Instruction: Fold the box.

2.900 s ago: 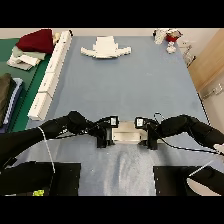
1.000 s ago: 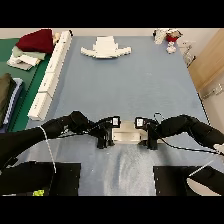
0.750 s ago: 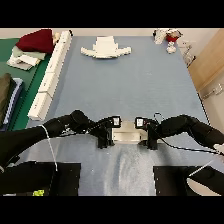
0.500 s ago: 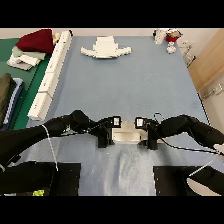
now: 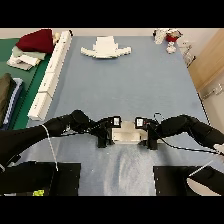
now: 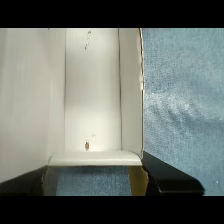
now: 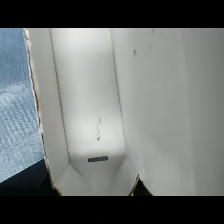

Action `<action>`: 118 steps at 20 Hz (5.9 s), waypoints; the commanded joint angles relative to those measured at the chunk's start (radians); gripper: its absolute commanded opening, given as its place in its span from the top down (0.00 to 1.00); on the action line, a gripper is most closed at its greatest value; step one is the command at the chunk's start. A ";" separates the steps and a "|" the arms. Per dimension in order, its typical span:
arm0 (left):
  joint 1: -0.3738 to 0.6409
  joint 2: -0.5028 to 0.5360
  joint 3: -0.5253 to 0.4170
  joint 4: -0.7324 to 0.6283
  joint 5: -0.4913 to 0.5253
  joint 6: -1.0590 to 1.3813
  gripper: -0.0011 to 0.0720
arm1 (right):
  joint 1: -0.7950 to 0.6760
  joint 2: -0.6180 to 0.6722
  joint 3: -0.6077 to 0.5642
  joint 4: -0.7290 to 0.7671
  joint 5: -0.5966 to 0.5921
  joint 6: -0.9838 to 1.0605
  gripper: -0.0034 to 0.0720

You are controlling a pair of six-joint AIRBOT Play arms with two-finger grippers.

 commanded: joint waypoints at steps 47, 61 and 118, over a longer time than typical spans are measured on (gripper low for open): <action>0.000 -0.001 0.000 0.000 -0.002 0.000 0.34 | 0.142 0.225 0.060 0.293 0.369 1.418 0.50; -0.001 -0.001 0.000 0.001 -0.002 0.000 0.34 | 0.095 -0.102 0.085 0.287 0.288 1.417 0.51; -0.001 -0.001 0.000 0.000 -0.002 0.000 0.34 | 0.274 0.056 0.157 -0.382 -0.151 0.583 0.19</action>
